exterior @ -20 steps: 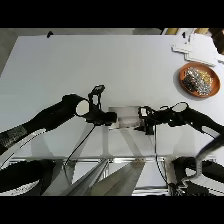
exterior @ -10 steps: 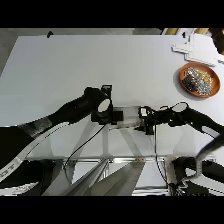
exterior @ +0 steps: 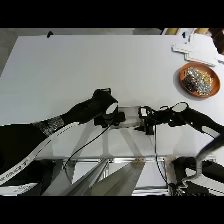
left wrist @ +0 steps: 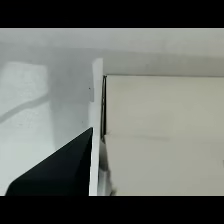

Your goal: Fold the box and place the chain.

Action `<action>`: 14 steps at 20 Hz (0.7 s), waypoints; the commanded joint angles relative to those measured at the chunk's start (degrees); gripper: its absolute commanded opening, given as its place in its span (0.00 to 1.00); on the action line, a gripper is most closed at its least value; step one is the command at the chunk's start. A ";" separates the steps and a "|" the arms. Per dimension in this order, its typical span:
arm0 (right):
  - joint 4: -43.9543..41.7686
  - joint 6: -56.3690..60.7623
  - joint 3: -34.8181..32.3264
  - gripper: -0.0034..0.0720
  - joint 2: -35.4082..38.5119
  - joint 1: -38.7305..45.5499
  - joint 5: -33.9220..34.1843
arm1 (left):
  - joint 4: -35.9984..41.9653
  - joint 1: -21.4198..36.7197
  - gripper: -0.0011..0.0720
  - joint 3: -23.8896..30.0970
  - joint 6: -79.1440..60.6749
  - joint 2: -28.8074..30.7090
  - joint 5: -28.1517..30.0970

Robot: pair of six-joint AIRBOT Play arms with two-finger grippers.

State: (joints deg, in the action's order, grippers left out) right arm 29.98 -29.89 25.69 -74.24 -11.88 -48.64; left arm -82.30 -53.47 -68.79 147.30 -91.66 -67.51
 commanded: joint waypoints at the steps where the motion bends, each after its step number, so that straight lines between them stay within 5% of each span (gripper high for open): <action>1: 0.00 0.00 -0.04 0.50 -0.04 -0.02 -0.02 | -0.35 -0.59 0.38 -0.04 1.66 -0.39 1.75; 3: 0.00 0.00 -0.04 0.50 -0.04 -0.02 -0.04 | -0.68 -0.57 0.38 -0.02 0.68 -0.42 1.73; 5: 0.00 0.00 -0.04 0.50 -0.04 -0.02 -0.02 | -0.70 -0.55 0.13 -0.02 0.17 -0.42 0.57; 8: 0.00 0.02 -0.04 0.50 -0.04 -0.04 -0.02 | -0.94 -0.55 0.02 0.09 -0.50 -0.42 -0.98; 12: 0.00 0.00 -0.04 0.50 -0.04 -0.02 -0.02 | -1.14 -0.33 0.04 0.09 -0.57 -0.42 -1.79; 14: 0.00 0.00 -0.04 0.50 -0.04 -0.02 -0.02 | -1.09 -0.26 0.19 0.09 -0.76 -0.37 -2.12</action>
